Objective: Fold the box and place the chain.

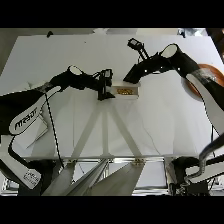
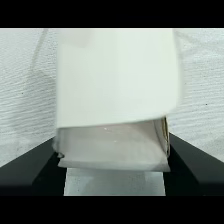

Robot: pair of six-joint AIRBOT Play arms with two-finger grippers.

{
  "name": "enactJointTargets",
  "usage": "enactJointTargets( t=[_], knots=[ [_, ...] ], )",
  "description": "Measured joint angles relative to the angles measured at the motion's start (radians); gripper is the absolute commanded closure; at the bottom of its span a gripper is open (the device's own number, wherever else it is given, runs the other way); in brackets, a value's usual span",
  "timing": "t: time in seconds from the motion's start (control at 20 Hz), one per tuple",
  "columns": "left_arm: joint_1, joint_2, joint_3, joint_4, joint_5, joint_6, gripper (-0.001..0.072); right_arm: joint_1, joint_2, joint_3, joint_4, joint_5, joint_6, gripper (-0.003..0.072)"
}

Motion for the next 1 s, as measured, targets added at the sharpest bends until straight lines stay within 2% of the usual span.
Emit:
enactJointTargets(
  t=[0.35,0.45,0.55,0.75,0.8,1.0],
  knots=[
    [0.000,0.000,0.000,0.000,0.000,0.000,0.0288,0.044,0.013,0.000,-0.021,0.064,-0.191,0.0347],
    [0.000,0.000,0.000,0.000,0.000,0.000,0.0288,0.058,0.014,0.000,-0.037,0.068,-0.208,0.0287],
    [0.000,0.000,0.000,0.000,0.000,0.000,0.0288,0.069,0.014,0.000,-0.060,0.068,-0.219,0.0273],
    [0.000,0.000,0.000,0.000,0.000,-0.001,0.0288,0.090,0.014,-0.002,-0.133,0.029,-0.224,0.0311],
    [0.000,0.000,0.000,0.000,0.000,-0.001,0.0288,0.092,0.014,-0.003,-0.147,0.013,-0.221,0.0361],
    [0.000,0.000,0.000,-0.001,0.000,-0.002,0.0288,0.100,0.014,-0.004,-0.206,-0.034,-0.181,0.0373]
  ],
)
